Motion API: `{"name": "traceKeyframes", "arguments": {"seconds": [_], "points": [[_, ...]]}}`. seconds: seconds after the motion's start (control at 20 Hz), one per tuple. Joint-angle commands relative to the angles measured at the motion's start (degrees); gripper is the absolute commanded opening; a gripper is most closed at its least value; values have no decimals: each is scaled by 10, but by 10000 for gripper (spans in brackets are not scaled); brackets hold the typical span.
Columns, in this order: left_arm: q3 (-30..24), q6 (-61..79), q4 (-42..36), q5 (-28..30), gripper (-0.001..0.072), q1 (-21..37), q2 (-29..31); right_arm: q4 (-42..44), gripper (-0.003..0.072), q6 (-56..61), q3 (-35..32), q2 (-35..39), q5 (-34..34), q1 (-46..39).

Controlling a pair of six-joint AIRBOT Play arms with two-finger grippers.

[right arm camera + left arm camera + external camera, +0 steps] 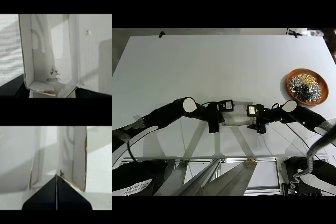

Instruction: Fold the box and place the chain.

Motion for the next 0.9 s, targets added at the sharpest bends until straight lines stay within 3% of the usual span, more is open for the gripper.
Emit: {"name": "traceKeyframes", "arguments": {"seconds": [0.0, 0.25, 0.45, 0.65, 0.85], "points": [[-1, -146, 73, -36, 5, 33, 61, -1, 235, -2, 0, 0, 1, 0], [-18, -299, 141, -127, 5, 107, 181, -1, 235, -2, 0, 0, 1, 0], [-79, -360, 141, -135, 5, 167, 236, -1, 235, -2, 0, 0, 1, 0], [-137, -417, 124, -118, 5, 176, 216, -1, 235, -2, 0, 0, 1, 0], [-139, -418, 0, -83, 4, 175, 151, -1, 235, -2, 0, 0, 1, 0]]}}
